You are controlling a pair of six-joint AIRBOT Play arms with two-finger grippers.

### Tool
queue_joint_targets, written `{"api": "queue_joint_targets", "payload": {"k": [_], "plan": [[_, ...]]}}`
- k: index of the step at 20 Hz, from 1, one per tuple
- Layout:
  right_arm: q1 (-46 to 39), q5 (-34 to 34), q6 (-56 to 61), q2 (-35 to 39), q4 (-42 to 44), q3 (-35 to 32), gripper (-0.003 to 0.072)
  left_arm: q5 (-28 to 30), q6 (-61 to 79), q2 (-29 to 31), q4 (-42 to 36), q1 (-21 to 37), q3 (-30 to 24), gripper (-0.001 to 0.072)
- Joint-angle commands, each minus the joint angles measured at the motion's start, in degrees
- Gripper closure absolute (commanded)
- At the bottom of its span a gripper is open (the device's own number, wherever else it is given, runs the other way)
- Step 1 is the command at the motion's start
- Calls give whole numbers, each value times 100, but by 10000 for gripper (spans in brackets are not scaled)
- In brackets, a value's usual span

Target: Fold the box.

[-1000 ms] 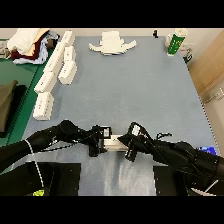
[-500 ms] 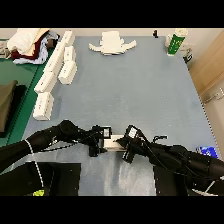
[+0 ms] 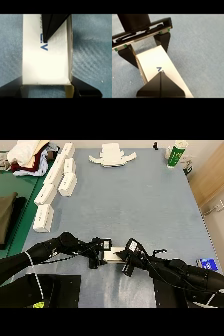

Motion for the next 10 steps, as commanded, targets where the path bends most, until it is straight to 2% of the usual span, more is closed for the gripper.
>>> {"api": "queue_joint_targets", "payload": {"k": [1,5,10], "plan": [[7,256,17,42,-42,-15,682,0,-2,0,-2,0,2,230],[20,634,17,291,-98,31,682,0,-2,2,-2,0,2,230],[28,772,22,334,-98,66,682,0,-2,0,-2,0,2,230]]}}
